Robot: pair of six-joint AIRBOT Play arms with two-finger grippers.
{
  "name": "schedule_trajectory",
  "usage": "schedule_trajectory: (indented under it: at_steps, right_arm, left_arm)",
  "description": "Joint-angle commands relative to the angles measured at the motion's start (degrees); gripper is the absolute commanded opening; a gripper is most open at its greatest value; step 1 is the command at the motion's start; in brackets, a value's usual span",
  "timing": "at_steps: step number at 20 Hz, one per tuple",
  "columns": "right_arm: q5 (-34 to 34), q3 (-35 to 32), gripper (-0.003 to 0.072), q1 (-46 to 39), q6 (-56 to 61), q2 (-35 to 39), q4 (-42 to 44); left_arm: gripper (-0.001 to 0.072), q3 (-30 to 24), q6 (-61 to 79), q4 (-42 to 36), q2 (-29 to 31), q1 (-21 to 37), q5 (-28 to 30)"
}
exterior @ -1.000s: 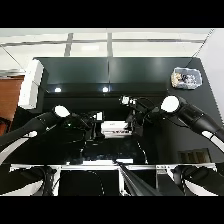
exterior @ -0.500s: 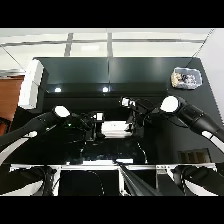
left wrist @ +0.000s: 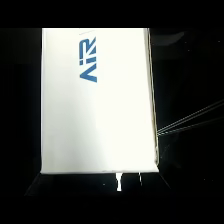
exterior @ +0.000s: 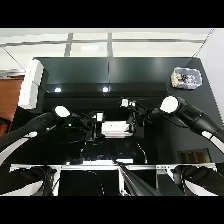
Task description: Fold the box and place the chain.
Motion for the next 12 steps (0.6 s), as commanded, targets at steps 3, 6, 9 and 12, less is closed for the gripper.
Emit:
schedule_trajectory:
  at_steps: [3, 6, 9, 12]
  right_arm:
    - [-1.9, 0.0, 0.039, 0.8, 0.7, 0.0, -2.2]
    - [-1.3, 0.0, 0.0389, 0.8, 0.9, 0.3, -1.9]
    - [4.0, 1.6, 0.0371, 0.1, 4.5, 2.0, -2.0]
    - [6.7, 2.6, 0.0371, -1.8, 8.2, 5.2, -1.9]
  left_arm:
    - [0.0361, 0.0, -0.2, 0.0, 0.0, 0.0, 0.0]
    - [0.0361, 0.0, -0.2, 0.0, 0.0, 0.0, 0.0]
    - [0.0361, 0.0, -0.2, 0.0, 0.0, 0.0, 0.0]
    - [0.0361, 0.0, -0.2, 0.0, 0.0, 0.0, 0.0]
